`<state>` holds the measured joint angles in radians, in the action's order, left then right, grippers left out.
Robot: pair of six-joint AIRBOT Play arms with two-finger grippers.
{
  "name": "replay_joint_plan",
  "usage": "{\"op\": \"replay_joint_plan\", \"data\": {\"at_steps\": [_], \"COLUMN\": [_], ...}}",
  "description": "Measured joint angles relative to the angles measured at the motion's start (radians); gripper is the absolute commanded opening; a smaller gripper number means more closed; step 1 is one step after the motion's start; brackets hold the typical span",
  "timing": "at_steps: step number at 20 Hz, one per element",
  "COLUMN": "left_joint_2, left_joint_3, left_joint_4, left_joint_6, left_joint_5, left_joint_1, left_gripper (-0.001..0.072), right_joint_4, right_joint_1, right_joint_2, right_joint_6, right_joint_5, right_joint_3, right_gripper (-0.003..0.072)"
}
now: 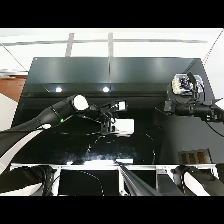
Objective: Fold the box and place the chain.
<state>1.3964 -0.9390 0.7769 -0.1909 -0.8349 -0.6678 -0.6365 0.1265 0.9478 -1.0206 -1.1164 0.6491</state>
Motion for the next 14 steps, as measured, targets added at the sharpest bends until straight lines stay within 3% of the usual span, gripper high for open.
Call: {"op": "replay_joint_plan", "data": {"at_steps": [14], "left_joint_2": [0.0], "left_joint_3": [0.0], "left_joint_4": [0.029], "left_joint_6": [-0.004], "left_joint_5": [0.007], "left_joint_1": [-0.016], "left_gripper": [0.071], "right_joint_4": [0.0], "right_joint_1": [0.0], "right_joint_2": [0.0], "right_joint_6": [0.0], "right_joint_5": [0.0], "right_joint_3": [0.0], "right_gripper": [0.0039]}}
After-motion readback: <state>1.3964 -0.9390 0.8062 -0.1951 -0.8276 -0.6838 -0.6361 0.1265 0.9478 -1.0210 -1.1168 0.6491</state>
